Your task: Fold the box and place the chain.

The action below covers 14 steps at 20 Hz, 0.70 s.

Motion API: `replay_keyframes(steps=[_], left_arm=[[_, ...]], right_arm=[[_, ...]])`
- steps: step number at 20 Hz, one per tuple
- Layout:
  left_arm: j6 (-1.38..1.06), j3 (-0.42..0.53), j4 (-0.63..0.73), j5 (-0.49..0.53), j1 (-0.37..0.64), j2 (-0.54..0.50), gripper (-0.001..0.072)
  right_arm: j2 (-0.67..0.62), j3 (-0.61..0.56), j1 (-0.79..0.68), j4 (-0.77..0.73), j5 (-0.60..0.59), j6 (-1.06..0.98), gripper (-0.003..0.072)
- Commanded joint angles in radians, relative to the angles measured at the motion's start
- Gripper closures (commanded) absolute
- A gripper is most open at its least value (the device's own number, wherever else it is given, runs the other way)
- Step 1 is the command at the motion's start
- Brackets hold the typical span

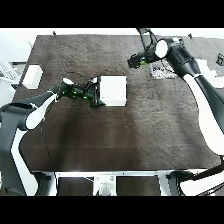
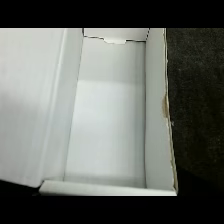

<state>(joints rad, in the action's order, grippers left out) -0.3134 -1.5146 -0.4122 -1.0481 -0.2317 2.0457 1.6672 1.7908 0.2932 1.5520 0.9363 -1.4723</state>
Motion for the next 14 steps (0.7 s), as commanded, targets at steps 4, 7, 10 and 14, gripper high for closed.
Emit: replay_keyframes(steps=[4, 7, 10, 14], left_arm=[[0.000, 0.000, 0.000, 0.001, 0.000, -0.001, 0.0294], [0.000, 0.000, 0.000, 0.001, 0.000, -0.001, 0.0294], [0.000, 0.000, -0.001, 0.001, 0.000, -0.001, 0.0294], [0.000, 0.000, -0.002, 0.003, 0.000, -0.001, 0.0294]], right_arm=[[0.017, -0.001, -0.211, -0.086, -0.052, 0.085, 0.0394], [0.085, 0.011, -0.309, -0.088, -0.053, 0.085, 0.0392], [0.186, 0.055, -0.383, -0.158, -0.052, 0.114, 0.0374], [0.309, 0.145, -0.428, -0.210, 0.009, 0.151, 0.0313]])
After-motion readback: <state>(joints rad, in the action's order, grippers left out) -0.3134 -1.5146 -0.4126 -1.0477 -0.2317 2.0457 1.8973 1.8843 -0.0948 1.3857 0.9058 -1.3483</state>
